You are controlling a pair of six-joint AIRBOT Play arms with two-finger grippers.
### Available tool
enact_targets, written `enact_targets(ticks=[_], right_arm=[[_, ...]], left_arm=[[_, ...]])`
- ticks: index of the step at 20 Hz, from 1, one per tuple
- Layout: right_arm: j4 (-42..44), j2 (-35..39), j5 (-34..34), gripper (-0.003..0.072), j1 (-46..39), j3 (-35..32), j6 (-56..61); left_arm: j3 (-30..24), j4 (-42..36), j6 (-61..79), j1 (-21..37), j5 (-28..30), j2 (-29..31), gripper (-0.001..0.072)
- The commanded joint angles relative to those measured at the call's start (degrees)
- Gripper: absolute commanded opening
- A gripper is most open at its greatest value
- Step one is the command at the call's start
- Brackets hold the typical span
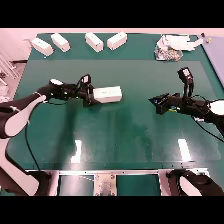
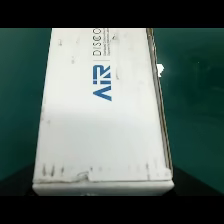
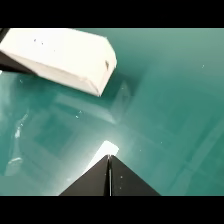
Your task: Fold the box and place the chain.
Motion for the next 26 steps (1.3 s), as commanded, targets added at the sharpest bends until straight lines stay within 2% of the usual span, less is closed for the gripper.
enact_targets(ticks=[1,3,8,10,12,16,20,24,25,26], right_arm=[[-0.02,0.17,-0.02,0.0009,-0.02,-0.22,0.11],[-0.02,0.17,0.35,0.0009,-0.02,-0.22,0.11],[0.04,0.15,0.52,0.0009,-0.02,-0.22,0.9],[0.24,0.15,0.55,0.0009,-0.02,-0.24,2.03],[0.48,0.15,0.55,0.0009,-0.02,-0.22,2.03],[2.99,0.15,0.57,0.0009,0.0,-0.22,2.01],[5.07,0.15,0.57,0.0009,0.0,-0.22,2.01],[6.05,0.15,0.55,0.0009,0.0,-0.22,1.99],[6.05,0.15,0.52,0.0009,0.0,-0.22,2.01],[6.08,0.15,0.55,0.0009,0.0,-0.22,2.01]], left_arm=[[-0.24,0.26,-7.61,1.09,5.33,5.97,0.0011],[-1.4,2.4,-14.45,2.45,12.68,11.04,0.0011],[-12.41,3.04,-29.83,7.43,40.15,25.07,0.0011],[-17.66,3.04,-33.9,9.6,48.37,29.16,0.0013],[-21.92,2.97,-35.82,11.41,53.4,31.06,0.0015],[-27.61,2.93,-40.76,14.6,53.33,30.53,0.0015],[-27.93,2.84,-40.89,17.49,49.64,26.64,0.0017],[-26.56,2.93,-38.95,17.81,47.74,21.97,0.0019],[-25.66,2.93,-38.93,17.81,46.71,20.87,0.0057],[-25.0,2.86,-39.15,17.81,46.47,20.0,0.0537]])
